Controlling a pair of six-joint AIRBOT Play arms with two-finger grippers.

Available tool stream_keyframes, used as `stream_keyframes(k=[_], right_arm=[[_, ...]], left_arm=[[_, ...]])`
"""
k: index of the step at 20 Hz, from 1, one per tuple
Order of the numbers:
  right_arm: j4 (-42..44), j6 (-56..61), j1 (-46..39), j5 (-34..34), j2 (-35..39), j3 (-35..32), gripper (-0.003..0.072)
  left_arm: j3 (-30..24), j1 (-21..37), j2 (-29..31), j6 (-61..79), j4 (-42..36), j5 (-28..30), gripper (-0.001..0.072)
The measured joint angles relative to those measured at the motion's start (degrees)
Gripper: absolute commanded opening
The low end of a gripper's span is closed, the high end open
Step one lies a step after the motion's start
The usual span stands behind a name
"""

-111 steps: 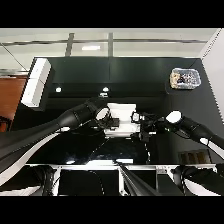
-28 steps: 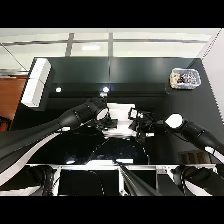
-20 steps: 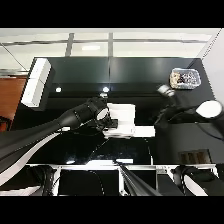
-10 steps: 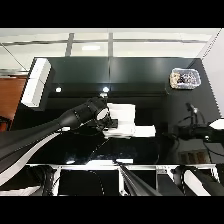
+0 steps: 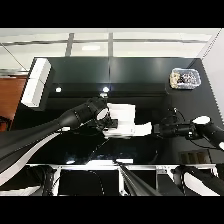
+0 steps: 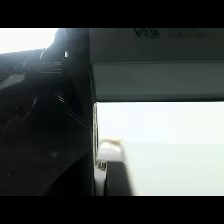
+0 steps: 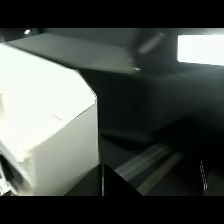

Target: Fold the box and place the chain.

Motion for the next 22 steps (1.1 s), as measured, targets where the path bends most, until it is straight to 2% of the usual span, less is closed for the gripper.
stream_keyframes(k=[2,3,5,6,7,14,15,19,22], right_arm=[[1.1,-1.7,1.6,1.4,-0.4,1.9,0.002],[1.4,-2.4,2.2,1.8,-0.5,2.8,0.0045],[2.0,-3.0,3.2,2.2,-0.7,4.0,0.0384],[2.1,-3.1,3.6,2.3,-0.7,4.4,0.0525],[2.3,-3.1,4.1,2.4,-0.7,4.7,0.0554],[2.2,3.5,12.2,-1.6,-0.8,7.6,0.0549],[1.7,4.9,13.8,-2.6,-0.8,8.5,0.0528],[-2.9,13.5,20.3,-5.4,-0.8,13.1,0.0523],[-9.6,20.7,25.1,-7.2,-0.8,16.1,0.0522]], left_arm=[[0.0,0.0,0.0,0.0,0.0,0.0,0.0026],[0.0,0.0,0.0,0.0,0.0,0.0,0.0026],[0.0,0.0,0.0,0.1,-0.2,0.0,0.0026],[0.0,0.0,0.0,0.1,-0.2,0.0,0.0026],[0.0,0.0,0.0,0.1,-0.2,0.0,0.0026],[0.0,0.0,0.0,0.1,-0.2,0.0,0.0026],[0.0,0.0,0.0,0.1,-0.2,0.0,0.0026],[0.0,0.0,0.0,0.0,-0.2,0.0,0.0026],[0.0,0.0,0.0,0.0,-0.2,0.0,0.0026]])
